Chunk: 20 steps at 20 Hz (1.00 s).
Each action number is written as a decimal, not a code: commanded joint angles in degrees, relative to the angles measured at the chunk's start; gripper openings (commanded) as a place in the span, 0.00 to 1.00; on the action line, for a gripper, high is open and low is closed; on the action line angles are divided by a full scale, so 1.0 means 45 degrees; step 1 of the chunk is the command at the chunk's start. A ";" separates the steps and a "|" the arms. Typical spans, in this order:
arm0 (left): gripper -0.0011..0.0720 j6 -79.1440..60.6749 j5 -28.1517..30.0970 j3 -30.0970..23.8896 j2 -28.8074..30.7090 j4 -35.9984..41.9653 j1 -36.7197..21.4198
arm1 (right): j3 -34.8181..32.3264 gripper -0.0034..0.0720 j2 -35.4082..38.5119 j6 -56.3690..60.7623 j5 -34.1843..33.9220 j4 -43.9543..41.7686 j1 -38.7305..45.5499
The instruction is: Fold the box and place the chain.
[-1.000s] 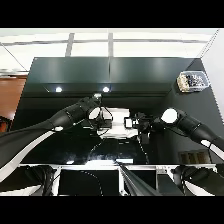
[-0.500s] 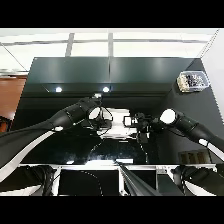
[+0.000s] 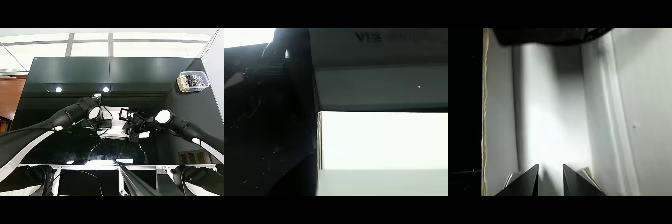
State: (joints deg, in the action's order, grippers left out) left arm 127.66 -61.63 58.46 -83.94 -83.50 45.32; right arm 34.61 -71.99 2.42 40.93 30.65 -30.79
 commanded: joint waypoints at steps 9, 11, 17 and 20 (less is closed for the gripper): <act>0.05 0.0000 -0.0097 0.0015 -0.0005 0.0049 0.0010 | -0.0005 0.58 -0.0175 0.1807 -0.0257 0.0690 -0.0063; 0.05 0.0000 -0.0097 0.0015 -0.0005 0.0049 0.0010 | 0.0005 0.12 -0.0117 0.2293 -0.0185 0.1044 -0.0058; 0.05 0.0000 -0.0092 0.0015 -0.0005 0.0044 0.0005 | 0.0437 0.06 0.2599 1.2264 0.2157 0.6135 0.2594; 0.05 0.0000 -0.0078 0.0015 -0.0005 0.0039 0.0000 | 0.0131 0.06 0.3249 1.5640 0.3099 0.6305 0.5999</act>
State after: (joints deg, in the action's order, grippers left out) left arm 127.63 -62.00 58.46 -83.94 -83.18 45.34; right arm 35.88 -60.80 52.99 49.67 54.28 -15.05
